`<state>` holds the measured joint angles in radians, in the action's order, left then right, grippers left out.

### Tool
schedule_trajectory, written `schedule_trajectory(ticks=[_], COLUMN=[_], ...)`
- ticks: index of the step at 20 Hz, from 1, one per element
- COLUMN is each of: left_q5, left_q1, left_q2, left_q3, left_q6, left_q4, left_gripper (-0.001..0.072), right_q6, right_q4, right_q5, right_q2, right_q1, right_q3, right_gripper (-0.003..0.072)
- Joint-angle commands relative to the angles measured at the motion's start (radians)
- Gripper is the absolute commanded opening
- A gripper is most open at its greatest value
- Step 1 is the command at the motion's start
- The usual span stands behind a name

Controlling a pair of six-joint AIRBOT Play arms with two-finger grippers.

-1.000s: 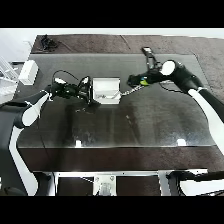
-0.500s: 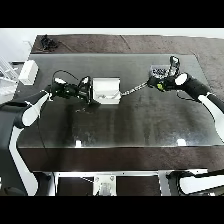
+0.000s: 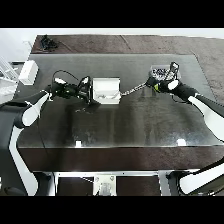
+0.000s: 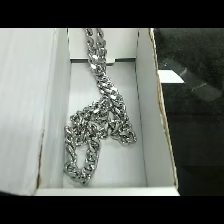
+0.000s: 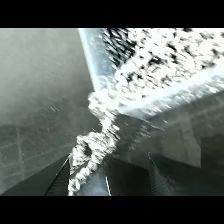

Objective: Fold the box and place the chain.

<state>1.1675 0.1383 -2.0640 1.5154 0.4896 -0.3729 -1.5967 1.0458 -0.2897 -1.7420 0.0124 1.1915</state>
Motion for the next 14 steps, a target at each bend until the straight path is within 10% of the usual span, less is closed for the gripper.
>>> schedule_trajectory(ticks=[1, 7, 11, 14], left_q5=[0.000, 0.000, 0.000, 0.000], left_q1=[0.001, 0.001, 0.001, 0.001], left_q2=[0.000, 0.000, 0.000, 0.000], left_q3=[0.000, 0.000, 0.000, 0.000], left_q6=[0.000, 0.000, 0.000, 0.000], left_q4=[0.000, 0.000, 0.000, 0.000], left_gripper=[0.0355, 0.0355, 0.0355, 0.0355], right_q6=[0.004, 0.003, 0.003, 0.004], right_q4=[-0.026, -0.071, -0.077, -0.077], right_q5=[0.036, 0.066, 0.107, 0.081], right_q2=[-0.018, -0.057, -0.060, -0.031], right_q1=[0.020, 0.036, 0.036, 0.043], right_q3=[0.014, 0.021, 0.021, 0.021], right_gripper=[0.0487, 0.0300, 0.0013, 0.0011])
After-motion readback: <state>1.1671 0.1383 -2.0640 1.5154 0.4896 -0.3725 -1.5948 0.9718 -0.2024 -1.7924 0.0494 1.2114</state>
